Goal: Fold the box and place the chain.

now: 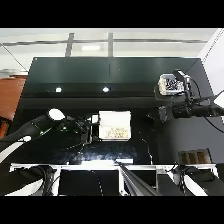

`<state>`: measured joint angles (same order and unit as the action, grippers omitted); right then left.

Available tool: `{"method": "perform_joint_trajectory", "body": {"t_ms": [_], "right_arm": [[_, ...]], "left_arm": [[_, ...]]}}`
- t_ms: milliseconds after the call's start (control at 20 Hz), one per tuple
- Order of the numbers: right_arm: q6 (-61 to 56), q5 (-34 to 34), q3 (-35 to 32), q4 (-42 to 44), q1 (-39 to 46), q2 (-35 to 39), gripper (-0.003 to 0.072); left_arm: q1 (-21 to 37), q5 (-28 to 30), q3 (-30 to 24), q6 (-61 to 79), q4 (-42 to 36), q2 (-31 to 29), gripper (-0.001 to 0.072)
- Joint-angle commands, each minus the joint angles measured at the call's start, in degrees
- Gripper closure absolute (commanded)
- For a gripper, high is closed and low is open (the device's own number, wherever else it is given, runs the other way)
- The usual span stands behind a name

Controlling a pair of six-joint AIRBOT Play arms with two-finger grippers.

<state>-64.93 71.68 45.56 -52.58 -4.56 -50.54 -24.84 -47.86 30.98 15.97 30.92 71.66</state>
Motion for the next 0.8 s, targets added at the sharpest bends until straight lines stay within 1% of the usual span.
{"method": "perform_joint_trajectory", "body": {"t_ms": [0,50,100,200,250,350,450,550,650,750], "right_arm": [[0.07,-0.2,0.0,-0.26,-0.02,0.0,-0.0011],[0.09,-0.17,0.0,-1.33,-0.17,0.0,-0.0011],[0.04,-0.15,0.0,-3.26,-0.63,0.0,-0.0011],[0.04,-1.27,0.0,-5.64,-2.19,-0.04,-0.0011],[-1.29,-3.65,0.0,-5.88,-3.21,-0.04,-0.0011],[-6.64,-10.82,0.04,-5.92,-5.92,-0.59,-0.0011],[-7.56,-16.0,1.62,-5.95,-9.57,-3.26,-0.0011],[-8.04,-18.45,5.99,-5.97,-12.94,-8.68,-0.0011],[-7.87,-18.8,11.28,-6.08,-16.26,-15.19,-0.0011],[-4.76,-18.29,14.75,-5.97,-19.5,-20.65,-0.0011]], "left_arm": [[-0.15,1.31,0.07,-1.03,-0.13,0.07,0.0115],[-0.15,1.31,0.07,-1.03,-0.11,0.07,0.0189],[-0.15,1.29,0.07,-1.03,-0.11,0.07,0.0244],[-0.15,1.29,0.07,-1.03,-0.11,0.07,0.0249],[-0.15,1.29,0.07,-1.03,-0.11,0.07,0.026],[-0.15,1.27,0.07,-1.03,-0.11,0.07,0.0309],[-0.15,1.11,0.07,-1.01,-0.09,0.07,0.0309],[-0.15,1.11,0.07,-1.01,-0.09,0.07,0.031],[-0.17,1.11,0.07,-1.01,-0.07,0.07,0.0309],[-0.17,1.11,0.07,-1.01,-0.09,0.07,0.031]]}}
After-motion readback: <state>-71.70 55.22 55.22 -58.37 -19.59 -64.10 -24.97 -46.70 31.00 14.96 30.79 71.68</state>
